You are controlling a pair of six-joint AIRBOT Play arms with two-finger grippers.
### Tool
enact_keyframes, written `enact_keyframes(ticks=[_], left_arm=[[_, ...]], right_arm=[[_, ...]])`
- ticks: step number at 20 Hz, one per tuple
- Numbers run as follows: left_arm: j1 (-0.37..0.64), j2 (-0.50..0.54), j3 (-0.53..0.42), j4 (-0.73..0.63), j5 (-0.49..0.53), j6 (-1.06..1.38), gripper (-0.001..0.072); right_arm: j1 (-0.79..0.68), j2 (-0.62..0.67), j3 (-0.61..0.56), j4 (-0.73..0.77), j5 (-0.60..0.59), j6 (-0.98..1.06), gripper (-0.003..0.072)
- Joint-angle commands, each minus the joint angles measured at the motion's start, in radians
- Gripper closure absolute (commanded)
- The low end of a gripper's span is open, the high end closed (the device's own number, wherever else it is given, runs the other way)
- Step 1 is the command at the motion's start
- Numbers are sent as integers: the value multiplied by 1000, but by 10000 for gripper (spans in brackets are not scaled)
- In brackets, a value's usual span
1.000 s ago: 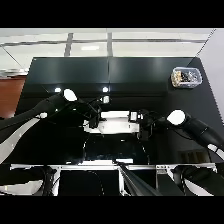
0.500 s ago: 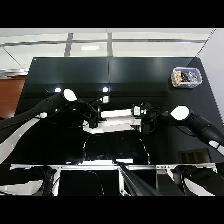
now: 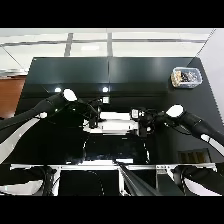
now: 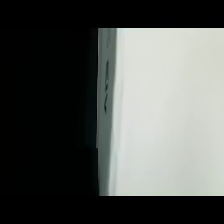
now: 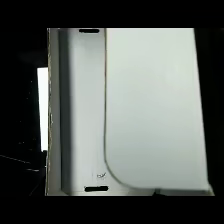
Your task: Fold the box and place the chain.
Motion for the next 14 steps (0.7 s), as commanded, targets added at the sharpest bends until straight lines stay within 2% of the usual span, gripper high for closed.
enact_keyframes(ticks=[1,14], left_arm=[[0,0,1,-2,2,-3,681],[0,0,1,-2,1,-3,681]], right_arm=[[13,-43,0,2,7,-40,-19],[16,-71,1,-43,-41,47,-18]])
